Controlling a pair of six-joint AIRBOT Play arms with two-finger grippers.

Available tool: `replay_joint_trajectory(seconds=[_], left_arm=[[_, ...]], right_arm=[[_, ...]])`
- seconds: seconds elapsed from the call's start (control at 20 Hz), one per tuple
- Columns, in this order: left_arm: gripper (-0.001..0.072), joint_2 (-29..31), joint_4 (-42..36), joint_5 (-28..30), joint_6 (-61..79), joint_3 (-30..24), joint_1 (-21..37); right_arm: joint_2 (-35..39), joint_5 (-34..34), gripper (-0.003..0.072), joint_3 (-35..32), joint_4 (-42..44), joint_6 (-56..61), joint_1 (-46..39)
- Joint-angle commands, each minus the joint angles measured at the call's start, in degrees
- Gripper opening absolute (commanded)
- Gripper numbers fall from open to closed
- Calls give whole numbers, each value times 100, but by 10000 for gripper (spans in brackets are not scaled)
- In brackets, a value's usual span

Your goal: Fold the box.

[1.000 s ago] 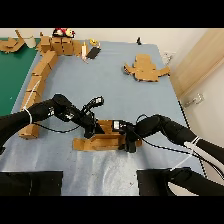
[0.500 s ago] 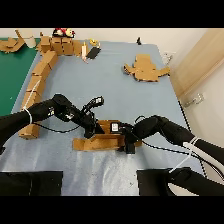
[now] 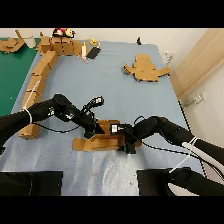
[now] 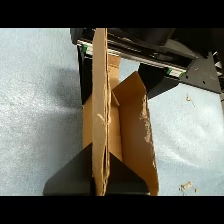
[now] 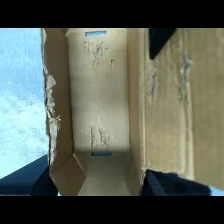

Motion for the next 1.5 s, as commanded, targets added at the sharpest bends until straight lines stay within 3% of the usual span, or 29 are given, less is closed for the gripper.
replay_joint_trajectory(seconds=[0.0, 0.1, 0.2, 0.25, 1.45], left_arm=[[11, 2, 2, 2, 2, 0, -2], [11, 2, 2, 2, 2, 0, -2], [11, 2, 2, 2, 2, 0, -2], [11, 2, 2, 2, 2, 0, -2], [12, 2, -85, 31, -68, 0, -2]], right_arm=[[-72, 33, 599, 2, -17, 2, 7], [-85, 42, 557, 2, -11, 2, 7], [-85, 22, 462, 2, -15, 2, 7], [-85, 26, 457, 2, -17, 2, 7], [-85, 2, 458, 2, -11, 2, 7]])
